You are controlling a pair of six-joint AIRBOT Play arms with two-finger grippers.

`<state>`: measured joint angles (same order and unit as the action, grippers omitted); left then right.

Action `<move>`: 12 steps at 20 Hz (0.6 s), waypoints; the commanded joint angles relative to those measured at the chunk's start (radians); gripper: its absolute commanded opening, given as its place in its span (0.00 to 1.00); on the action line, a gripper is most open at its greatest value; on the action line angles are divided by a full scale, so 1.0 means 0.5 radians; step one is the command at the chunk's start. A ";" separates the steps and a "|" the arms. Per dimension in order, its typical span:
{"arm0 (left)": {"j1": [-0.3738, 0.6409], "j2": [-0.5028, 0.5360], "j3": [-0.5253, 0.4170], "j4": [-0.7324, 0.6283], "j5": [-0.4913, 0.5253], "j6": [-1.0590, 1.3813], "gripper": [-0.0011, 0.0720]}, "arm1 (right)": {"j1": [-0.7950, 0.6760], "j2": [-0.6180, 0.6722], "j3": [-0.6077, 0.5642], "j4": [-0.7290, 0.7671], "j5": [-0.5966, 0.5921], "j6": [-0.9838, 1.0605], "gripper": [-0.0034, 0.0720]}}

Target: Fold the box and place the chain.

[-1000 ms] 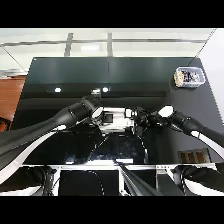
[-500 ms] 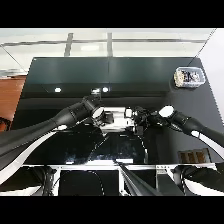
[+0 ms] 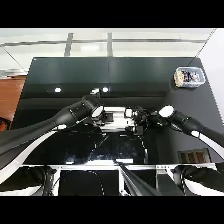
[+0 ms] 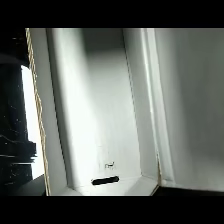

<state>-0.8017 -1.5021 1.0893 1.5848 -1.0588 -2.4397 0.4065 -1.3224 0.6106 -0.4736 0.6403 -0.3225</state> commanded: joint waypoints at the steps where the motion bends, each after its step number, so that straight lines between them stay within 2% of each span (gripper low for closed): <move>1: 0.011 -0.002 0.002 0.001 0.008 0.003 0.05 | 0.001 -0.002 0.002 0.003 0.008 0.003 0.67; 2: 0.011 -0.002 0.002 0.001 0.007 0.004 0.05 | 0.001 -0.002 0.002 0.003 0.008 0.003 0.67; 3: 0.011 -0.001 0.002 0.001 0.006 0.018 0.05 | 0.001 -0.002 0.002 0.006 0.005 0.004 0.77; 4: 0.011 -0.001 0.002 0.001 0.005 0.018 0.05 | 0.001 0.001 0.002 0.005 0.005 0.005 0.97; 7: 0.011 -0.001 0.002 0.000 0.005 0.067 0.05 | 0.001 0.078 0.002 -0.038 0.025 0.074 0.97; 12: 0.008 0.000 0.002 -0.014 -0.011 0.194 0.05 | 0.000 0.242 0.002 -0.449 0.210 0.212 0.97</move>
<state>-0.7971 -1.5021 1.0897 1.5841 -1.0580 -2.3852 0.4065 -1.2343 0.6106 -0.5896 0.6918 -0.2539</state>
